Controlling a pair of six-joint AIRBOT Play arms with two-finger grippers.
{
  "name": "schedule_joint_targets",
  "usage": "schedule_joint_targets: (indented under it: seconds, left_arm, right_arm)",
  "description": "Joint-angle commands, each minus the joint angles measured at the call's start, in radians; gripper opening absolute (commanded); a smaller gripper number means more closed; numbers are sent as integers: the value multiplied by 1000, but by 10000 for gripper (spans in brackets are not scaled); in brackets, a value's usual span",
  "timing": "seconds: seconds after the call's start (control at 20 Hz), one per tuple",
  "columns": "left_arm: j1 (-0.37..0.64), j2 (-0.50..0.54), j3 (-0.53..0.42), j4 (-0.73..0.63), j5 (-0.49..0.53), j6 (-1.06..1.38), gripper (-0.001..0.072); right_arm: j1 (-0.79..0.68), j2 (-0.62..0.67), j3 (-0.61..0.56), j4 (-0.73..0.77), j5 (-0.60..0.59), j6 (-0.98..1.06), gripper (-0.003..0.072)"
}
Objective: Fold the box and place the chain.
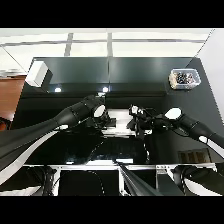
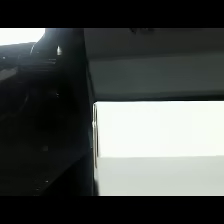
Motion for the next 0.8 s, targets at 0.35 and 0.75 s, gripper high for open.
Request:
schedule_joint_targets:
  seconds: [0.35, 0.75]
  left_arm:
    - [0, 0, 0, 3, -3, 0, 31]
    - [2, 0, 0, 3, -2, 0, 30]
  right_arm:
    - [-442, 188, 183, -437, 633, 1038, 13]
    - [-629, 125, -72, -437, 288, 1531, 13]
